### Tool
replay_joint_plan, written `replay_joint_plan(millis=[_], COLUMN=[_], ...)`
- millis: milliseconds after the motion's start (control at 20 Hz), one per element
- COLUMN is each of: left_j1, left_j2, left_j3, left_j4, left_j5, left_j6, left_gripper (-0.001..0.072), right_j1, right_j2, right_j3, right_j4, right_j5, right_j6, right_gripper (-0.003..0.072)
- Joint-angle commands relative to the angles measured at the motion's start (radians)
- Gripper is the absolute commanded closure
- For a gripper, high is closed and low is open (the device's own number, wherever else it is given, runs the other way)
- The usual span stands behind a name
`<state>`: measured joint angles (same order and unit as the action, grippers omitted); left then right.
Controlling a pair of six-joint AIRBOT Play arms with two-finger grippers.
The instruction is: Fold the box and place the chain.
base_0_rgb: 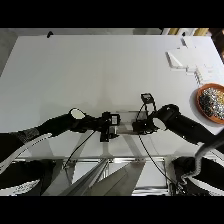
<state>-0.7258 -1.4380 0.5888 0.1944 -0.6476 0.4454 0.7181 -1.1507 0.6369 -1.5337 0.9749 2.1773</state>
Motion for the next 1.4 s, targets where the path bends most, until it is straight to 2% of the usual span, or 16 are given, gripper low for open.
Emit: replay_joint_plan(millis=[0, 150, 200, 250, 450, 600, 700, 750, 1150, 1350], left_j1=[0.001, 0.001, 0.001, 0.001, 0.001, 0.001, 0.001, 0.001, 0.001, 0.001], left_j2=[0.001, 0.001, 0.001, 0.001, 0.001, 0.001, 0.001, 0.001, 0.001, 0.001], left_j3=[0.000, 0.000, 0.000, 0.000, 0.000, 0.000, 0.000, 0.000, 0.000, 0.000], left_j4=[0.000, 0.001, 0.000, 0.000, 0.000, 0.000, 0.000, 0.000, 0.000, 0.000], left_j5=[0.000, 0.000, 0.000, 0.000, 0.000, 0.000, 0.000, 0.000, 0.000, 0.000], left_j6=[0.000, 0.000, 0.000, 0.000, 0.000, 0.000, 0.000, 0.000, 0.000, 0.000], left_gripper=[0.0435, 0.0435, 0.0435, 0.0435, 0.0435, 0.0435, 0.0435, 0.0435, 0.0435, 0.0435], right_j1=[0.032, 0.032, 0.032, 0.032, 0.032, 0.032, 0.032, 0.032, 0.029, 0.030], right_j2=[-0.025, -0.025, -0.025, -0.025, -0.025, -0.024, -0.024, -0.024, -0.020, -0.025], right_j3=[0.002, 0.007, 0.007, 0.007, 0.007, 0.007, 0.007, 0.007, 0.007, 0.007], right_j4=[-0.016, -0.049, -0.055, -0.056, -0.059, -0.060, -0.066, -0.072, -0.134, -0.126], right_j5=[-0.010, -0.011, -0.010, -0.010, -0.010, -0.010, -0.011, -0.015, -0.022, -0.025], right_j6=[0.040, 0.042, 0.044, 0.046, 0.048, 0.048, 0.048, 0.048, 0.075, 0.074], right_gripper=[0.0381, 0.0410, 0.0463, 0.0472, 0.0669, 0.0667, 0.0538, 0.0526, 0.0504, 0.0532])
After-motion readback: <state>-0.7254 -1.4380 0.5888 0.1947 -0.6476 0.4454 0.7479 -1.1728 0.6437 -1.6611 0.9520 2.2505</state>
